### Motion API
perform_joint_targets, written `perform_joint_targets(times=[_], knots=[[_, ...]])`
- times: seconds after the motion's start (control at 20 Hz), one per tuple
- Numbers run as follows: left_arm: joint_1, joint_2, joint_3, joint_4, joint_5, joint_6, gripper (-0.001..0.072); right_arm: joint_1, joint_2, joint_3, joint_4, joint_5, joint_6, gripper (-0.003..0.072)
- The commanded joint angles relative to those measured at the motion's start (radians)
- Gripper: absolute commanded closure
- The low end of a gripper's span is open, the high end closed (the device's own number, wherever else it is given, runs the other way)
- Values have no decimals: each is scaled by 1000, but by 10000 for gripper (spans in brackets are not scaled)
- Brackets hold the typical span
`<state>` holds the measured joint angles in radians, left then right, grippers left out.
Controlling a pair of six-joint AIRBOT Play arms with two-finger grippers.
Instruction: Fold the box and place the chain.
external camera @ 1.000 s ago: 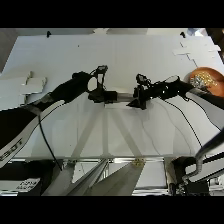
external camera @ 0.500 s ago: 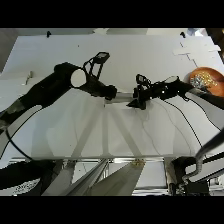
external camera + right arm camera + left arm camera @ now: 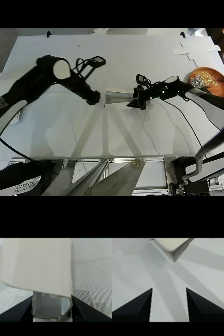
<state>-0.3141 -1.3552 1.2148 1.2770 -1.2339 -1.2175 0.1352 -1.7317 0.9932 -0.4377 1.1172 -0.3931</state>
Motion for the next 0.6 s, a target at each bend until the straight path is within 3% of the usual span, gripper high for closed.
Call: perform_joint_targets(times=[0.0,0.2,0.25,0.3,0.4,0.55], knots=[[150,5,-54,-130,0,331,239,0,1,0,1,1,0,358],[298,5,-217,-394,126,899,237,0,1,0,1,1,0,358],[320,2,-263,-469,172,1073,214,0,1,0,1,1,0,358],[336,-7,-300,-541,198,1239,131,0,1,0,1,2,0,358],[360,-56,-347,-684,186,1538,48,0,1,0,1,1,0,358],[365,-168,-351,-837,142,1781,32,0,1,0,1,1,0,358]])
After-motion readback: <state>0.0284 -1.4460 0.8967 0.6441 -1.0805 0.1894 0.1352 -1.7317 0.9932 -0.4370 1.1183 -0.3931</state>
